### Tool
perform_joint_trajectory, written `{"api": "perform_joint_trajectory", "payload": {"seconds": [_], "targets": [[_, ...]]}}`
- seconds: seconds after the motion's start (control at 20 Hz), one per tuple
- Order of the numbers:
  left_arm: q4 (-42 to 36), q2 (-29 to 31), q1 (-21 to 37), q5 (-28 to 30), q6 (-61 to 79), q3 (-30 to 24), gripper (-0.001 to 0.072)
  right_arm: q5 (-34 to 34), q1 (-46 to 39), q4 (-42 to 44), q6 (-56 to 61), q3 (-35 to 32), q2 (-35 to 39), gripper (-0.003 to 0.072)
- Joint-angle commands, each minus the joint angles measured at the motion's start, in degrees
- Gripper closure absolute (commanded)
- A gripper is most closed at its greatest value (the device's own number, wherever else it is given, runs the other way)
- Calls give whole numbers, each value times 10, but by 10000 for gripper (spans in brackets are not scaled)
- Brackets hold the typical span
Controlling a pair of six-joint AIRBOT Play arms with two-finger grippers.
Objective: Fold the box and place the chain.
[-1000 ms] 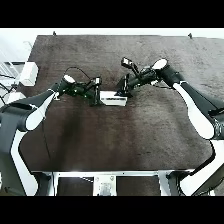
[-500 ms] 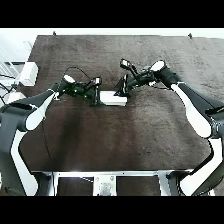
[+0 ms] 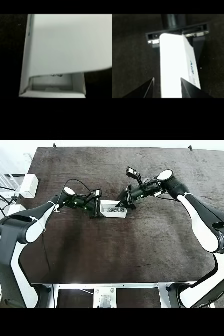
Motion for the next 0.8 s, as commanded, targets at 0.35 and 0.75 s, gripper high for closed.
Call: {"api": "perform_joint_trajectory", "payload": {"seconds": [0.35, 0.75], "targets": [[0, 0, 0, 0, 0, 0, 411, -58, 5, 73, -77, -41, 2, 292], [0, 0, 0, 0, 0, 0, 411, -13, -13, 94, -76, -1, 26, 292]]}}
